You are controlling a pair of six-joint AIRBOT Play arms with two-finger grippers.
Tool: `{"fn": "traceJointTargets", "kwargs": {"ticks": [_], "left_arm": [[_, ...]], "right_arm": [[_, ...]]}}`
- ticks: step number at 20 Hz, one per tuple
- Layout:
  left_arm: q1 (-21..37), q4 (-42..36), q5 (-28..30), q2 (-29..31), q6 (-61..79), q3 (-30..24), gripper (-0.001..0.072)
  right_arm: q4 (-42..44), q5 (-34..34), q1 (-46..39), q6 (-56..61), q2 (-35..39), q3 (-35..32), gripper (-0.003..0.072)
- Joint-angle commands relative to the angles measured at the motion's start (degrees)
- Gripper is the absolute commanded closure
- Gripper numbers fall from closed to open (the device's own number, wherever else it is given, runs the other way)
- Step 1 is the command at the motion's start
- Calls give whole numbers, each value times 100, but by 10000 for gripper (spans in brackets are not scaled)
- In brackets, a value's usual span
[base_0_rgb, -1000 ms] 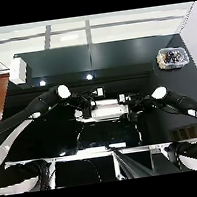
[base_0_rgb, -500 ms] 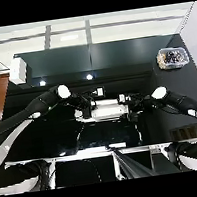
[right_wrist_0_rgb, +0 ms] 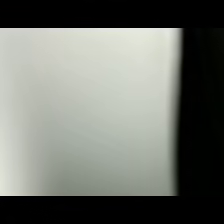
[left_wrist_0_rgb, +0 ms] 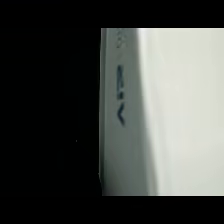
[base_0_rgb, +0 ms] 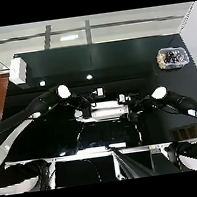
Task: Fold the box and place the chain.
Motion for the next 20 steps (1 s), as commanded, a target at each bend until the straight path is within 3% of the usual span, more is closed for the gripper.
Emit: {"fn": "traceJointTargets", "kwargs": {"ticks": [1,3,5,9,12,13,14,15,16,18,20], "left_arm": [[4,-33,-31,11,-114,24,185],[4,4,-50,57,-199,79,6],[31,205,-33,251,-280,92,4],[293,1563,-111,975,-1473,87,5],[651,2299,-1093,1547,-2492,87,33],[804,2264,-1729,1698,-2911,87,202],[907,2203,-2229,1762,-3311,85,479],[979,2142,-2677,1775,-3423,83,676],[1005,2024,-2957,1775,-3521,59,681],[999,1231,-2726,1773,-4124,-90,681],[979,-938,-2470,1764,-3777,-535,681]], "right_arm": [[7,-9,7,4,-2,-2,502],[7,-9,7,4,-2,-2,502],[7,-9,7,4,-2,-2,502],[7,-9,7,4,-2,-2,502],[7,-9,7,4,-2,-2,501],[7,-9,7,4,-2,-2,502],[7,-9,7,4,-2,-2,501],[7,-9,7,4,-2,-2,501],[4,-9,7,4,-2,-2,502],[4,-9,7,4,-2,-2,502],[7,-9,7,4,-2,-2,502]]}}
